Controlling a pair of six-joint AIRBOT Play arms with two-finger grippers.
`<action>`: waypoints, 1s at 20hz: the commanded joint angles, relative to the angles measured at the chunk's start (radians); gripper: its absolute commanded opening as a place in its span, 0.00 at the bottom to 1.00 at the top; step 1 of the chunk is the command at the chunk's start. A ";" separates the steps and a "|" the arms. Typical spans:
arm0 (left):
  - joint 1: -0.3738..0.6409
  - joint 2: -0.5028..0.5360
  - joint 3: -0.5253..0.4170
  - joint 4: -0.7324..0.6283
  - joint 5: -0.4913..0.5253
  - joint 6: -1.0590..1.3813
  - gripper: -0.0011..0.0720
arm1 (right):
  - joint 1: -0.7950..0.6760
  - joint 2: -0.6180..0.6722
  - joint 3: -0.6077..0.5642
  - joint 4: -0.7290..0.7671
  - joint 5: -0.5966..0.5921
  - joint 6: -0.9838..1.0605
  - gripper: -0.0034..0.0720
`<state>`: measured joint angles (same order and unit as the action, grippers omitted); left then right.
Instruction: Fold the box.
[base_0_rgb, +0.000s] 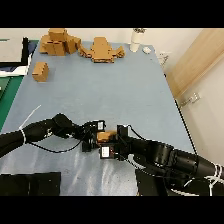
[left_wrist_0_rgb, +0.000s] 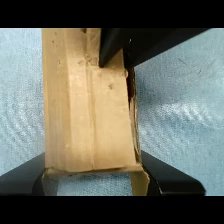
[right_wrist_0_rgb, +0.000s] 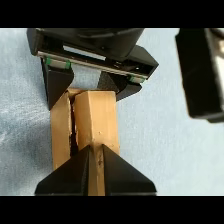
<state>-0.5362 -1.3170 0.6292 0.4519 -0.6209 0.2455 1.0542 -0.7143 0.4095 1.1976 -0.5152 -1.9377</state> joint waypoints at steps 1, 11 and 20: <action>0.000 0.000 0.001 0.001 0.000 0.001 0.54 | 0.001 -0.003 0.000 0.005 0.002 0.003 0.21; 0.000 0.000 0.001 0.001 0.000 0.001 0.54 | 0.008 -0.003 0.000 0.087 -0.011 0.000 0.21; 0.000 0.000 0.001 0.000 0.000 0.001 0.54 | 0.007 0.037 0.031 0.132 -0.075 0.090 0.36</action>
<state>-0.5362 -1.3170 0.6292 0.4526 -0.6209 0.2470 1.0615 -0.7029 0.4194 1.3193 -0.5495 -1.9175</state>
